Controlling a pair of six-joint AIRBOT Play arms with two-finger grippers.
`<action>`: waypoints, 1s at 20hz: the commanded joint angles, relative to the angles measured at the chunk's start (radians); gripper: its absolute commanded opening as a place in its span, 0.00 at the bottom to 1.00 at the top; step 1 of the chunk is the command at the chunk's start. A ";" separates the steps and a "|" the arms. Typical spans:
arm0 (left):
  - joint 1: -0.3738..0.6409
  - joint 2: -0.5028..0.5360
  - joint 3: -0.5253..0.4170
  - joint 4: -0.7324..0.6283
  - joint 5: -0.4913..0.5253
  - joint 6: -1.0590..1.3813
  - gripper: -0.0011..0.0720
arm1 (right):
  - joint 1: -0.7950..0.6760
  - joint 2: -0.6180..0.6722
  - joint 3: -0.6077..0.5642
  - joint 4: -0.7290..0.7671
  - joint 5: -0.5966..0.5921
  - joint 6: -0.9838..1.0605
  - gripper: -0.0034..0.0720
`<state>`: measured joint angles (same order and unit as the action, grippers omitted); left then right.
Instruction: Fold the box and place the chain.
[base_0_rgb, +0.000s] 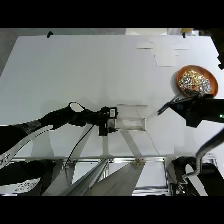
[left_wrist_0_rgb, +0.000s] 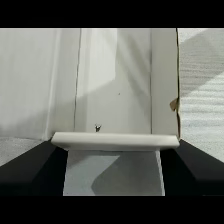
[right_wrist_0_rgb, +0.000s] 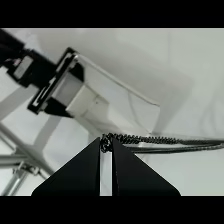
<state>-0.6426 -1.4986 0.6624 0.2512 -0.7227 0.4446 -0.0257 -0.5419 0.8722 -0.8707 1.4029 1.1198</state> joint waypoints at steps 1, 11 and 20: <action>0.000 0.001 0.000 0.000 0.000 0.000 0.30 | 0.061 0.038 0.001 0.015 0.019 -0.002 0.07; 0.000 0.001 0.000 0.000 0.000 0.000 0.30 | 0.249 -0.013 0.000 0.113 -0.146 -0.053 0.07; 0.000 0.001 0.000 0.000 0.000 0.000 0.30 | 0.445 -0.265 -0.019 0.033 -0.235 -0.055 0.07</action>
<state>-0.6426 -1.4986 0.6624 0.2512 -0.7223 0.4446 0.3599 -0.7444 0.8619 -0.8005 1.2007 1.0653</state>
